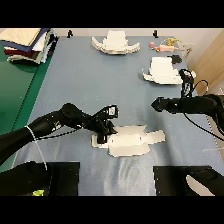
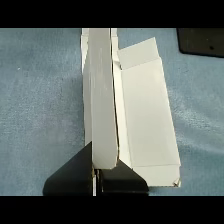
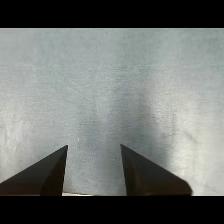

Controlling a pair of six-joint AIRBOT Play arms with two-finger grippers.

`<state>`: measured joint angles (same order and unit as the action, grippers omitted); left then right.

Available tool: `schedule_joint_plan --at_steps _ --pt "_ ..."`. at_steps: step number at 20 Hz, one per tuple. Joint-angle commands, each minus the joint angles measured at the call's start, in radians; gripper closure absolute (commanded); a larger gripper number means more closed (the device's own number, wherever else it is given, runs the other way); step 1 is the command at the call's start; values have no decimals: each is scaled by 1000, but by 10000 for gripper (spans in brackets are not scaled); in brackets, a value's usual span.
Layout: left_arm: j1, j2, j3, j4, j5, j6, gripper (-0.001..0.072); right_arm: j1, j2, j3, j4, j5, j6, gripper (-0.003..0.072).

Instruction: Fold the box.

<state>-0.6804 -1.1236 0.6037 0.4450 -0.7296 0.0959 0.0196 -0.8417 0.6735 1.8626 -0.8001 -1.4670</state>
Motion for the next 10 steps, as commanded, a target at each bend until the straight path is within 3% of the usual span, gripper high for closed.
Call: schedule_joint_plan --at_steps 1,10 --pt "2 -1 1 5 -8 1 693 1 0 0 1 -7 0 167" --pt "2 -10 29 4 -33 27 693 1 0 0 0 -12 -11 166"
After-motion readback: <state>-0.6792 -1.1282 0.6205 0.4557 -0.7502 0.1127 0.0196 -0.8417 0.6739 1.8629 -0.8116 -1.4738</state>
